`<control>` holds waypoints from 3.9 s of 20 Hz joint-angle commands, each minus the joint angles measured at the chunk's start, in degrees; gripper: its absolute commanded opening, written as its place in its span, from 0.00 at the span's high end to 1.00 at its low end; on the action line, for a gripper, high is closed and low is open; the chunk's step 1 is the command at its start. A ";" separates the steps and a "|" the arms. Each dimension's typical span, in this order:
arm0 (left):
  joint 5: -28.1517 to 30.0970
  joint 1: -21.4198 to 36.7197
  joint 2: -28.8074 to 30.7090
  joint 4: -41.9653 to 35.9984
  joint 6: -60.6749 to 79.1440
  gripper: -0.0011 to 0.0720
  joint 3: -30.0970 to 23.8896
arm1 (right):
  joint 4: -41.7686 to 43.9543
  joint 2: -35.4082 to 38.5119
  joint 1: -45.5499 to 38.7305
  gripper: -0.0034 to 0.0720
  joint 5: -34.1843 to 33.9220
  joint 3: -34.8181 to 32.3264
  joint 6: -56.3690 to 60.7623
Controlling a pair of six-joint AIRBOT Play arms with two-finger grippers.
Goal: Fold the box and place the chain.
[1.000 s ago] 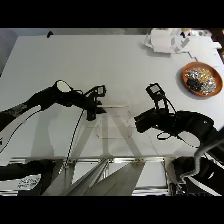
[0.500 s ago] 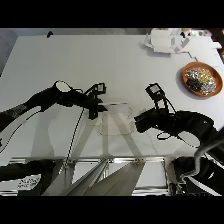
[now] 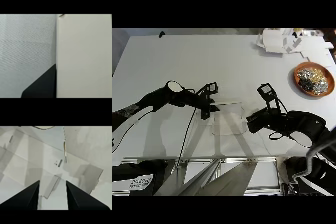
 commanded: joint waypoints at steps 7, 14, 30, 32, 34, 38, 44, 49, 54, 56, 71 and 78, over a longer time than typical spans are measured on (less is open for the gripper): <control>-0.11 0.00 -0.11 2.84 -0.04 0.98 0.07 | 0.02 -0.04 0.02 0.46 0.04 0.07 -0.37; -0.11 0.00 -0.11 2.84 -0.02 0.98 0.07 | 0.02 -0.04 0.02 0.46 2.82 0.07 -0.39; -1.01 0.02 -0.07 2.84 -0.22 0.97 0.07 | 0.48 -0.04 0.02 0.64 2.78 0.07 -6.80; -1.01 0.02 -0.07 2.84 -0.22 0.97 0.07 | 0.57 -0.04 0.02 0.83 2.80 0.07 -9.92; -1.01 0.02 -0.07 2.84 -0.22 0.97 0.07 | 3.17 -0.04 0.02 0.93 2.86 0.07 -13.11; -1.01 0.02 -0.07 2.84 -0.22 0.97 0.07 | 14.27 -0.07 1.16 0.93 3.08 0.07 -26.14; -0.98 0.02 -0.07 2.84 -0.22 0.97 0.07 | 12.57 -3.58 10.25 0.93 8.96 0.00 -49.99; -0.98 0.02 -0.07 2.82 -0.22 0.97 0.07 | 5.27 -9.38 10.97 0.92 -2.95 -4.48 -59.08; -1.01 0.02 -0.07 2.84 -0.22 0.97 0.07 | 3.19 -9.38 12.07 0.07 -21.92 -9.86 -61.42; -0.98 0.02 -0.07 2.84 -0.22 0.97 0.07 | 3.17 -9.68 12.09 0.07 -24.50 -10.47 -62.03; -1.01 0.02 -0.07 2.82 -0.22 0.97 0.07 | 1.31 -12.66 11.69 0.08 -23.61 -11.41 -60.89; -1.01 0.02 -0.07 2.84 -0.22 0.97 0.07 | 1.49 -12.66 7.74 0.08 -25.53 -11.37 -61.00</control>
